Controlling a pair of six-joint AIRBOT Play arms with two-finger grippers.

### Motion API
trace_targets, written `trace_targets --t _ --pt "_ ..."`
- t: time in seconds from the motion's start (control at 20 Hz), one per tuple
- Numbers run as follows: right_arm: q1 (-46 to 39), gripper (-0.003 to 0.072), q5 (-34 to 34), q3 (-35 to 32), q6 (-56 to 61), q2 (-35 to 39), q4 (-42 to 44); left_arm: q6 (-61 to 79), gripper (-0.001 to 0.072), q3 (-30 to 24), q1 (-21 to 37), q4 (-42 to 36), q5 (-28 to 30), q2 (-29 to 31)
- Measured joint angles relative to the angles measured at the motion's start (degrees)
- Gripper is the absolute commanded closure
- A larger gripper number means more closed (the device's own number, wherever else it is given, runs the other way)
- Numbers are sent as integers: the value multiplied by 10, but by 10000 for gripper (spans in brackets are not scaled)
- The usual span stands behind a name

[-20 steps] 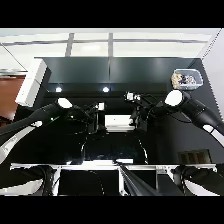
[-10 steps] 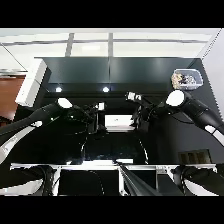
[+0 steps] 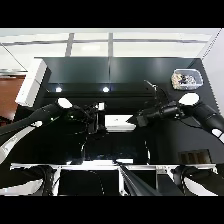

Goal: Fold the box and place the chain.

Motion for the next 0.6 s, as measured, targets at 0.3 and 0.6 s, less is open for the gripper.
trace_targets --t 0.3,0.6 --pt "43 670 -111 -15 119 -34 -47 1 239 0 0 0 0 0" --pt "57 670 -144 -16 182 -44 -109 1 238 0 0 0 1 0"
